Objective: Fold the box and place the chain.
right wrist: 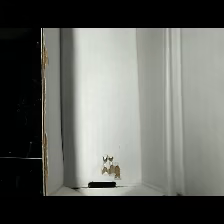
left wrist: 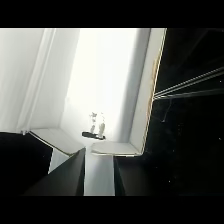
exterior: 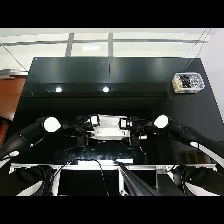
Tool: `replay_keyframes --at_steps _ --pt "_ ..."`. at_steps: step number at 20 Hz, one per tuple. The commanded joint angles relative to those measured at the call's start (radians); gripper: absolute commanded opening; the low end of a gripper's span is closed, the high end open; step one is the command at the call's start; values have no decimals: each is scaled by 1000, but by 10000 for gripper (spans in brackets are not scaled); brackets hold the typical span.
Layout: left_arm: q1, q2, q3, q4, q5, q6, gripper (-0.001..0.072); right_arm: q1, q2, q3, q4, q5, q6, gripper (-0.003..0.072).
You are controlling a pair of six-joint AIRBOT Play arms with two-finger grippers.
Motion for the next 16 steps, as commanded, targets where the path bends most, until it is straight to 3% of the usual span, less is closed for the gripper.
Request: replay_keyframes --at_steps 1,3,5,7,16 --pt "-10 -1 0 -4 28 2 222 1 -1 -1 -1 2 -3 366" --pt "-10 -1 0 -4 29 2 217 1 -1 -1 -1 2 -3 367" --pt "-10 -1 0 -3 26 2 125 1 -1 -1 -1 2 -3 367" --pt "-9 -1 0 -4 29 2 106 1 -1 -1 -1 2 -3 366" --pt "-57 -18 0 -68 68 1 107 1 -1 -1 -1 2 -3 366"
